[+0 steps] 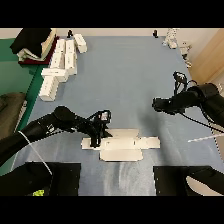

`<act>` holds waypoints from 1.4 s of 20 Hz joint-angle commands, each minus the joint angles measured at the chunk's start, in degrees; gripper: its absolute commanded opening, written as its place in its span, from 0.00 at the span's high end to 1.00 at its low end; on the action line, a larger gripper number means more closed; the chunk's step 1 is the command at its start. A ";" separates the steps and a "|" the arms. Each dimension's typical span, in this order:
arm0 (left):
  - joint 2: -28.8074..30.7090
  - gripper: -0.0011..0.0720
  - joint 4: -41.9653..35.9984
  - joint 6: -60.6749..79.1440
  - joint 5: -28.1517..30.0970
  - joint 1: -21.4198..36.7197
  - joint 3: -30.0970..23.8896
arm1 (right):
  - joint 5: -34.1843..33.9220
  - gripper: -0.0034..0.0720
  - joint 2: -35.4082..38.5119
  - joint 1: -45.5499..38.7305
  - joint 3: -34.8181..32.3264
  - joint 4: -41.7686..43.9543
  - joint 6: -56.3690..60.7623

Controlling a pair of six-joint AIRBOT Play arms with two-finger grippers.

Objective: Fold the box.

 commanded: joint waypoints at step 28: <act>-0.04 0.96 0.33 -0.55 0.50 0.04 0.00 | -2.75 0.15 -0.11 62.69 -10.67 -7.04 -18.88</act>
